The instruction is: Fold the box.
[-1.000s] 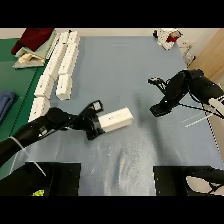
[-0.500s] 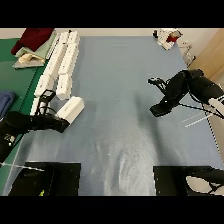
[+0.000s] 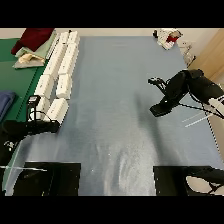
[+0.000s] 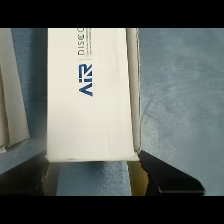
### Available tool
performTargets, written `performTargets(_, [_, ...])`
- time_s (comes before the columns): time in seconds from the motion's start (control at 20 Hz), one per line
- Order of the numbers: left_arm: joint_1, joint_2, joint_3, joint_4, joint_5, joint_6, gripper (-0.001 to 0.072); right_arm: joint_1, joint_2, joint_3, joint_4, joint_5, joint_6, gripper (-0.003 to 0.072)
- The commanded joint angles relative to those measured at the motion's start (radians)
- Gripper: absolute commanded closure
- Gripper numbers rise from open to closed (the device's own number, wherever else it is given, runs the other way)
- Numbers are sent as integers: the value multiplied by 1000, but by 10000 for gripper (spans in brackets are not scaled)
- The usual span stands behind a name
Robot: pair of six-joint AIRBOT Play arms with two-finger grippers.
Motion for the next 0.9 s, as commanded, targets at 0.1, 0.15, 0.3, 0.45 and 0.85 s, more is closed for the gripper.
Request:
performTargets(0.1, [-42, -103, -15, -24, 157, 0, 241, 0, 0, 1, 0, 0, 0, 647])
performTargets(0.15, [-60, -127, -15, -24, 175, 0, 240, 0, 0, 1, 0, 0, 0, 646])
performTargets(0.3, [-111, -197, -15, -24, 227, 0, 241, 0, 0, 1, 0, 0, 0, 647])
performTargets(0.45, [-122, -236, -15, -23, 254, 0, 241, 0, 0, 1, 0, 0, 0, 647])
performTargets(0.85, [-121, -236, -15, -24, 255, -1, 241, 0, 0, 1, 0, 0, 0, 646])
